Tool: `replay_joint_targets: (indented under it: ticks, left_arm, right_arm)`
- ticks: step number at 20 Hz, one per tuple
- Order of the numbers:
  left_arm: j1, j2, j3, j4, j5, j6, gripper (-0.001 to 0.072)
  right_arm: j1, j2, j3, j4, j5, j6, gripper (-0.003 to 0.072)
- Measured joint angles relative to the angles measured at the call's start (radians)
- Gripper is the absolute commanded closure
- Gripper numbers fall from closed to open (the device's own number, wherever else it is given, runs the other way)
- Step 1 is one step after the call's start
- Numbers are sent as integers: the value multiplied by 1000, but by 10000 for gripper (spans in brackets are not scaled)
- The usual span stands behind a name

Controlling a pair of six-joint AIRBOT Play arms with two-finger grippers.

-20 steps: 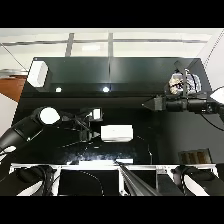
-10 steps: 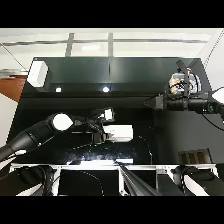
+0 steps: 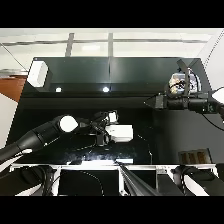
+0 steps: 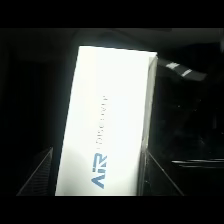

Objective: Fold the box and place the chain.

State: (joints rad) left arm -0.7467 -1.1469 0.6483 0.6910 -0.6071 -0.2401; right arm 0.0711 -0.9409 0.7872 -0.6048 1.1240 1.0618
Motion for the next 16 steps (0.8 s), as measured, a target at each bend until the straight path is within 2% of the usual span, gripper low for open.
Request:
replay_joint_targets:
  ticks: [16]
  left_arm:
    - [0,-9,0,7,-2,0,4]
  right_arm:
    - [0,0,0,-22,-7,0,640]
